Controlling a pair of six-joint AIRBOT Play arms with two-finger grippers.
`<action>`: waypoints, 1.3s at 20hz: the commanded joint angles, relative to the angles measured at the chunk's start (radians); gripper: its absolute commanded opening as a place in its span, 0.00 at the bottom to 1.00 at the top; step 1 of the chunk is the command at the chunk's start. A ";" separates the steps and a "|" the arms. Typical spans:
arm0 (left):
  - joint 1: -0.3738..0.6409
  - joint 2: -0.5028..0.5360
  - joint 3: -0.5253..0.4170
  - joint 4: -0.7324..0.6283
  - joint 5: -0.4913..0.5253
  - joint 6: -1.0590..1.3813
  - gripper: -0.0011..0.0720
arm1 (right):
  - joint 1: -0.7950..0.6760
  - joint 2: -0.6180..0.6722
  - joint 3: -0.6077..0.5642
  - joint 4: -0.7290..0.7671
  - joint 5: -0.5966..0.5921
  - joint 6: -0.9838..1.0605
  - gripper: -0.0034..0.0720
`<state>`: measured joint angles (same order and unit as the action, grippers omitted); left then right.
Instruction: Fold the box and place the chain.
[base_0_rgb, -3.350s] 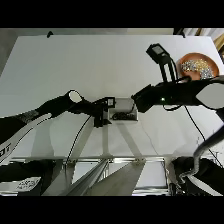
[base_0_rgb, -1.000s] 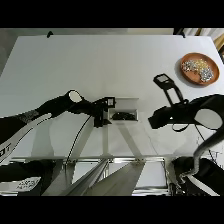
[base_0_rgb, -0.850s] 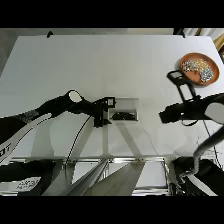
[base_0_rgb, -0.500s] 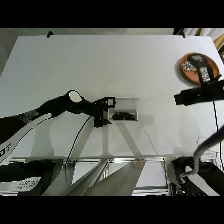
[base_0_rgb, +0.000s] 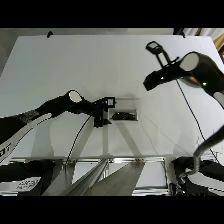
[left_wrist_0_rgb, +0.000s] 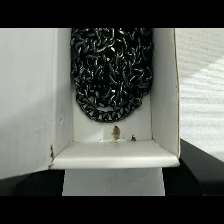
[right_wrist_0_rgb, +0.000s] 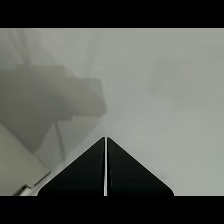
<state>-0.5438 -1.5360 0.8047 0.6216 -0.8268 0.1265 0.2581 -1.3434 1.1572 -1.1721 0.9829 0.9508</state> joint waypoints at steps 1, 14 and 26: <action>0.000 0.001 0.000 0.000 0.000 0.000 0.03 | 0.129 -0.039 0.013 0.022 -0.009 -0.089 0.06; 0.000 0.001 0.000 0.000 0.000 0.000 0.03 | 0.296 -0.011 0.010 0.017 0.159 -0.129 0.07; 0.000 0.001 0.000 0.000 0.000 0.000 0.03 | 0.339 0.032 -0.074 0.024 0.225 -0.261 0.39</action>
<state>-0.5438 -1.5360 0.8047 0.6216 -0.8268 0.1268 0.5938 -1.3140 1.1114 -1.1484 1.2171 0.7078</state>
